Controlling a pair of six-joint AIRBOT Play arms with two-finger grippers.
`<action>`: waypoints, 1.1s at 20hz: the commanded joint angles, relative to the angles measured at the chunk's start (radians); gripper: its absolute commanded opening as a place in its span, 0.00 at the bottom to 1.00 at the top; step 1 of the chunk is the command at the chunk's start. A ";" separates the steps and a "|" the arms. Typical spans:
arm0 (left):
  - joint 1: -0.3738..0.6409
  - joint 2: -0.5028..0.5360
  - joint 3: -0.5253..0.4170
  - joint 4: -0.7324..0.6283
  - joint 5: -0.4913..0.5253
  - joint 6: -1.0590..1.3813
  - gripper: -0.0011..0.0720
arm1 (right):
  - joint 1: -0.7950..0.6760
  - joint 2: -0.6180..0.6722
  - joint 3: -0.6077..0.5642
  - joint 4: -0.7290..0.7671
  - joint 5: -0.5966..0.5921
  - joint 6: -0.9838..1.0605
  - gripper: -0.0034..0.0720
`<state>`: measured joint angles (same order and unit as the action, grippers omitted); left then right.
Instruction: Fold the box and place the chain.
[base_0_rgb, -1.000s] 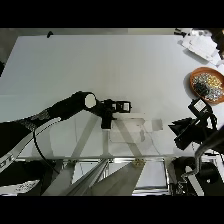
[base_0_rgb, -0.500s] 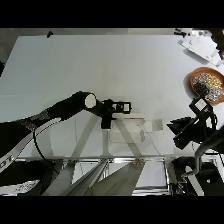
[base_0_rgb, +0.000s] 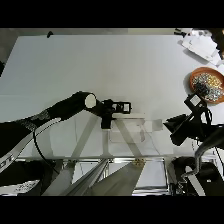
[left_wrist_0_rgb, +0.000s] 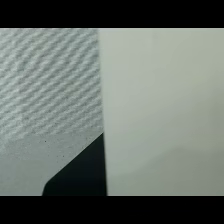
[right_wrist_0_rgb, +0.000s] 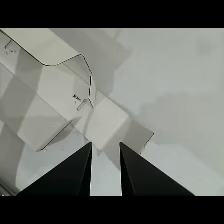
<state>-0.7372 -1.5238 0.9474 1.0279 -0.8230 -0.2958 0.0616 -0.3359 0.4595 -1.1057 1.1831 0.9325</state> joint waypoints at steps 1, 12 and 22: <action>0.000 0.000 -0.001 0.000 0.000 0.000 0.03 | 0.001 -0.044 0.000 0.051 0.005 -0.085 0.27; 0.000 0.000 -0.001 -0.001 -0.001 0.000 0.03 | 0.001 -0.110 -0.002 -0.037 0.004 -0.227 0.05; 0.000 0.000 -0.001 -0.002 -0.003 0.000 0.03 | 0.258 -0.290 -0.080 -0.123 -0.399 -0.396 0.05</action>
